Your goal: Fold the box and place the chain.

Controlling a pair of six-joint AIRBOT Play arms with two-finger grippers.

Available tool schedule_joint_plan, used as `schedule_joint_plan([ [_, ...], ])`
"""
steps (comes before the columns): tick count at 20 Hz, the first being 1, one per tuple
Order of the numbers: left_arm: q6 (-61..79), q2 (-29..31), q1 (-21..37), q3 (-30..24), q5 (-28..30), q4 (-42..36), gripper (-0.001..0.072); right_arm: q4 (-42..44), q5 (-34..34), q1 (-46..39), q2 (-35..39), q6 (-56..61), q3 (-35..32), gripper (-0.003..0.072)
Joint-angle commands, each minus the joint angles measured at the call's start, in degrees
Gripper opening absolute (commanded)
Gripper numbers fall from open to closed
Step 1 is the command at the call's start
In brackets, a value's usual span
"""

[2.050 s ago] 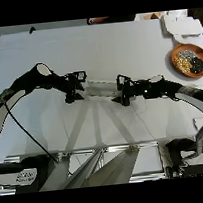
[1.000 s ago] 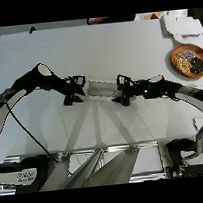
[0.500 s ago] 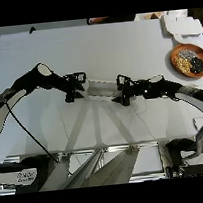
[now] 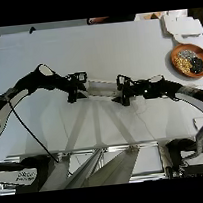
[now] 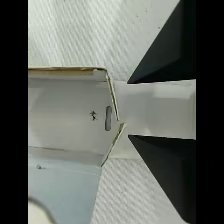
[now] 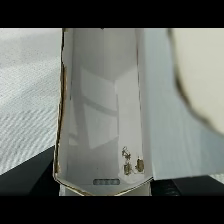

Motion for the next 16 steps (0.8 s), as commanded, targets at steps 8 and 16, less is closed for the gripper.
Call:
schedule_joint_plan([
  [8,1.7,-0.2,-0.1,0.0,0.1,-1.9,0.0270,0.0,0.0,0.0,0.0,0.0,0.0,0.0453],
  [16,2.1,-0.2,-0.1,0.0,-0.7,-4.7,0.0236,0.0,0.0,0.0,0.0,0.0,0.0,0.0453],
])
